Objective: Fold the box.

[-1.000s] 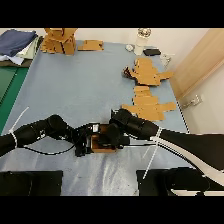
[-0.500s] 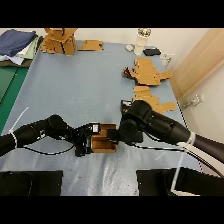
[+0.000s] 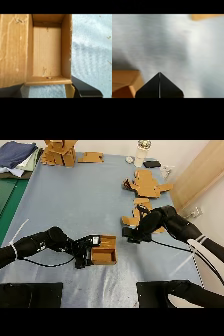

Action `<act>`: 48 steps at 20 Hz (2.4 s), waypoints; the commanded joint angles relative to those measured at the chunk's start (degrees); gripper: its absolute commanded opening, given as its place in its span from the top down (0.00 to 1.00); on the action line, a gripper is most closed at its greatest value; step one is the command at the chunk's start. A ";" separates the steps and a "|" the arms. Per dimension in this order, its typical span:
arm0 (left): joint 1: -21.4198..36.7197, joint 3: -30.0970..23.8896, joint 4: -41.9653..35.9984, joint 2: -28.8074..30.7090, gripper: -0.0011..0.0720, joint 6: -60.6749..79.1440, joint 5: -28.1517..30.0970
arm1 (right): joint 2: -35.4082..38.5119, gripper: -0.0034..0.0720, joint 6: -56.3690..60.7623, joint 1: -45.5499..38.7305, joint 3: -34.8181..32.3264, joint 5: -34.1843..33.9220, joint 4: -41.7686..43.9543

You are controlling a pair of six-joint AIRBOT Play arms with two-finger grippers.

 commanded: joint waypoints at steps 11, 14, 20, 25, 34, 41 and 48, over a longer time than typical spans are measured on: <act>0.00 0.00 0.02 -0.02 0.44 0.02 0.02 | -9.66 0.96 -74.14 -2.10 -7.19 -1.40 51.67; 0.00 0.00 0.00 -0.02 0.44 0.02 0.02 | 0.00 0.95 -76.26 4.74 -12.46 11.50 42.69; 0.00 0.00 0.02 -0.02 0.44 0.02 0.02 | 17.55 0.95 -76.22 19.74 -21.51 33.62 25.81; 0.00 0.00 0.02 -0.02 0.44 0.02 0.02 | 21.84 0.43 -75.71 25.77 -24.33 33.86 10.40; 0.00 0.00 0.02 -0.02 0.44 0.02 0.02 | 21.81 0.36 -86.88 28.94 -24.28 35.80 5.97; 0.00 0.00 0.02 -0.02 0.44 0.02 0.04 | 19.37 0.36 -88.26 28.94 -24.39 36.22 5.44; 0.00 0.00 0.02 -0.02 0.44 0.02 0.02 | 18.91 0.60 -86.86 30.25 -24.26 37.18 0.20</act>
